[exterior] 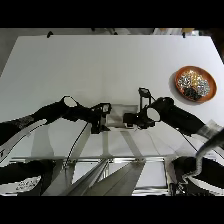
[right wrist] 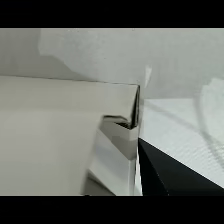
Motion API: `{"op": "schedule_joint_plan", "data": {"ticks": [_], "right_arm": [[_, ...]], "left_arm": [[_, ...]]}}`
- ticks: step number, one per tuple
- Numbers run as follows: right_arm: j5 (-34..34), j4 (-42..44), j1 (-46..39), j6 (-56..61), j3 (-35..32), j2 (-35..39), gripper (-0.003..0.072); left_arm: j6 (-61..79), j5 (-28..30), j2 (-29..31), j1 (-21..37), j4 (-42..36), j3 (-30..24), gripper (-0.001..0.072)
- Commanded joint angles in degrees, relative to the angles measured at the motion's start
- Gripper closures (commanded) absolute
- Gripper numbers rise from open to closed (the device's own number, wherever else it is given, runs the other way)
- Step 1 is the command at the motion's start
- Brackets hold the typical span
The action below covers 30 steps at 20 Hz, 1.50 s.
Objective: Fold the box and place the chain.
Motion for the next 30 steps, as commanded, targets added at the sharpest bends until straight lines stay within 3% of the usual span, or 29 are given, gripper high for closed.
{"op": "schedule_joint_plan", "data": {"ticks": [1,5,7,10,15,16,17,19,22,24,30], "right_arm": [[5.9,-3.5,1.7,3.9,4.0,-3.7,0.0294],[8.4,-5.7,4.0,9.2,4.8,-5.1,0.0317],[8.7,-5.7,4.4,10.6,4.9,-5.9,0.0375],[11.0,-5.9,4.9,11.9,7.1,-8.2,0.0382],[10.9,-7.3,6.2,13.5,7.8,-8.8,0.0477],[11.0,-7.2,6.2,13.6,7.8,-8.9,0.0532],[10.9,-7.2,6.2,13.7,7.8,-9.0,0.0542],[10.9,-7.1,6.2,13.7,7.8,-9.1,0.0674],[10.8,-7.2,6.2,13.6,7.8,-9.1,0.0663],[10.5,-8.0,6.2,13.7,7.8,-9.1,0.0494],[10.6,-11.6,6.1,14.7,7.8,-9.1,0.0494]], "left_arm": [[0.0,-0.1,0.0,0.0,0.0,0.0,0.0501],[0.0,-0.1,0.0,0.0,0.0,0.0,0.0501],[0.0,-0.1,0.0,0.0,0.0,0.0,0.0501],[0.0,-0.1,0.0,0.0,0.0,0.0,0.0501],[0.0,-0.1,0.0,0.0,0.0,0.0,0.0501],[0.0,-0.1,0.0,0.0,0.0,0.0,0.0501],[0.0,-0.1,0.0,0.0,0.0,0.0,0.0501],[0.0,-0.1,0.0,0.0,0.0,0.0,0.0501],[0.0,-0.1,0.0,0.0,0.0,0.0,0.0501],[0.0,-0.1,0.0,0.0,0.0,0.0,0.0501],[0.0,-0.1,0.0,0.0,0.0,0.0,0.0501]]}}
